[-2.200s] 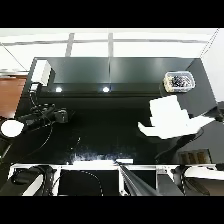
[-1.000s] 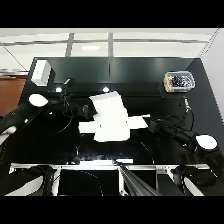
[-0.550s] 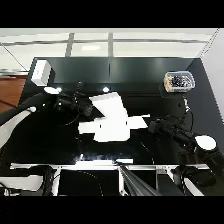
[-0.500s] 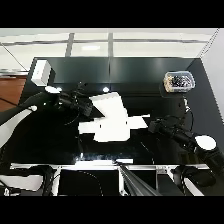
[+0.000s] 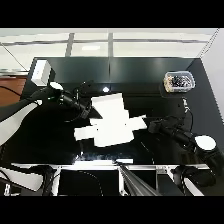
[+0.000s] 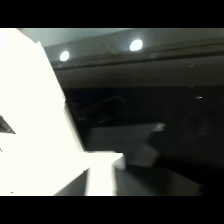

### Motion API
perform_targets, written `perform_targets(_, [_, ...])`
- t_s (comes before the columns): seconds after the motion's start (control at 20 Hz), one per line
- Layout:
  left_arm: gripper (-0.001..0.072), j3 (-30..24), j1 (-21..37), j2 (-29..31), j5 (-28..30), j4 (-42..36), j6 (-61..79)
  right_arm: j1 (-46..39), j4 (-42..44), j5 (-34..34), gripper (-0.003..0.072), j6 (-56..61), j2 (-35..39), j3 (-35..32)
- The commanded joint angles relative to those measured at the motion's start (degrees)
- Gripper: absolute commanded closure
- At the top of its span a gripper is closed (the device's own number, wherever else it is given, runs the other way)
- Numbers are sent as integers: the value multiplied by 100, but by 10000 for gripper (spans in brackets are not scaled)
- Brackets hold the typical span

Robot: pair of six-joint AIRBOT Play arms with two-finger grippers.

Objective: Fold the box and place the chain.

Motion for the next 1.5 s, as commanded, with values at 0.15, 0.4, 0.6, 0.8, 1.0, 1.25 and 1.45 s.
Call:
perform_targets(0.15, [688, 109, -181, 511, 122, 289, 85, -841, -2321, 1580, 38, 321, 4, 986])
perform_targets(0.4, [685, -299, -1237, 1816, 2087, 935, 597, -975, -4653, 2933, 47, -44, 4, 1888])
perform_targets(0.6, [685, -595, -1556, 1543, 2332, 184, 2009, -531, -4645, 2562, 47, -1517, -26, 1884])
perform_targets(0.8, [685, -599, -1617, 1141, 2723, 293, 2065, 151, -4645, 1838, 47, -2417, -487, 1884])
perform_targets(1.0, [684, -599, -1617, 1071, 2846, 1062, 2065, 870, -4625, 1674, 46, -2739, -1410, 1884])
perform_targets(1.25, [684, -599, -1620, 1069, 2865, 1523, 2013, 1300, -4778, 1497, 47, -3117, -2201, 1884])
perform_targets(1.45, [684, -599, -1620, 1067, 2859, 1519, 2004, 1309, -4745, 1847, 47, -3117, -2205, 1884])
